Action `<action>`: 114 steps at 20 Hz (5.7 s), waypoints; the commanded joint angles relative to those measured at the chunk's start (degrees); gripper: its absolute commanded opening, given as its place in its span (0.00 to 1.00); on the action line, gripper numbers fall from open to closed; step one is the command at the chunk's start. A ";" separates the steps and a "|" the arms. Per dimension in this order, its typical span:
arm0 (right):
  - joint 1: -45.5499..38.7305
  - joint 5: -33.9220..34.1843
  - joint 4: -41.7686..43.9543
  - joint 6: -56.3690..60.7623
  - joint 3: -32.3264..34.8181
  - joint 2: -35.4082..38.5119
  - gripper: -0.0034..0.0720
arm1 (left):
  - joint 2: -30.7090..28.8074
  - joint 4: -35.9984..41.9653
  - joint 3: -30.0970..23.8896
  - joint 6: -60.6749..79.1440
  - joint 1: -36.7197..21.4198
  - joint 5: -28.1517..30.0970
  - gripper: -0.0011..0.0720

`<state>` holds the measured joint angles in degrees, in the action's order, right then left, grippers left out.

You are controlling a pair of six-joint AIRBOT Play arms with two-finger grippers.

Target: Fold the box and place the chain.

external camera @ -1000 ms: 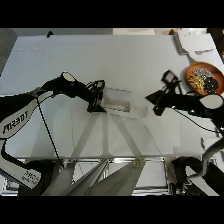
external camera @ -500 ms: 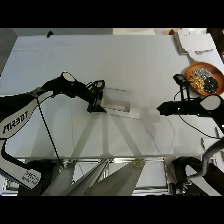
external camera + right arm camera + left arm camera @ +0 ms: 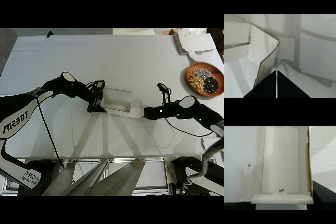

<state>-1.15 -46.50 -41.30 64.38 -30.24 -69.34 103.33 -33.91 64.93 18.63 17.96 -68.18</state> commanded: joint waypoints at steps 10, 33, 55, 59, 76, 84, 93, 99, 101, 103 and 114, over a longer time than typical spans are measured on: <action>1.16 0.92 26.56 -16.92 0.04 -1.99 0.11 | -0.02 -0.02 0.07 0.02 0.00 0.00 0.52; 9.53 16.92 24.61 -16.41 0.02 -1.97 0.49 | -0.02 -0.02 0.07 0.00 0.00 0.00 0.52; 14.53 20.28 3.17 4.09 0.00 2.25 0.50 | -0.02 -0.02 0.07 0.00 0.00 0.00 0.52; 14.69 21.97 0.50 7.91 -0.13 2.25 0.50 | -0.02 -0.02 0.07 0.02 0.00 0.00 0.52; 22.43 10.95 -37.03 45.13 -12.26 -1.99 0.51 | -0.02 -0.02 0.07 0.00 0.00 0.02 0.52; 27.08 6.34 -49.92 66.16 -20.87 -9.51 0.50 | -0.02 -0.02 0.07 0.02 0.00 0.00 0.52; 29.77 1.60 -57.66 78.82 -22.14 -12.11 0.50 | -0.02 -0.02 0.07 0.02 0.00 0.00 0.52; 31.34 7.52 -57.22 80.30 -22.21 -13.92 0.49 | -0.02 -0.02 0.07 0.00 0.00 0.00 0.52; 32.28 6.99 -57.46 80.76 -22.23 -14.51 0.32 | -0.02 -0.02 0.07 0.00 0.00 0.02 0.52; 32.70 7.37 -58.03 82.12 -22.25 -14.60 0.06 | -0.02 -0.02 0.07 0.00 0.00 0.00 0.52; 32.52 8.90 -57.83 81.44 -22.25 -6.91 0.67 | -0.02 -0.02 0.07 0.00 0.00 0.00 0.52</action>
<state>31.42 -37.04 -99.20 146.61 -52.42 -79.64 103.33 -33.95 64.95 18.65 17.96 -68.18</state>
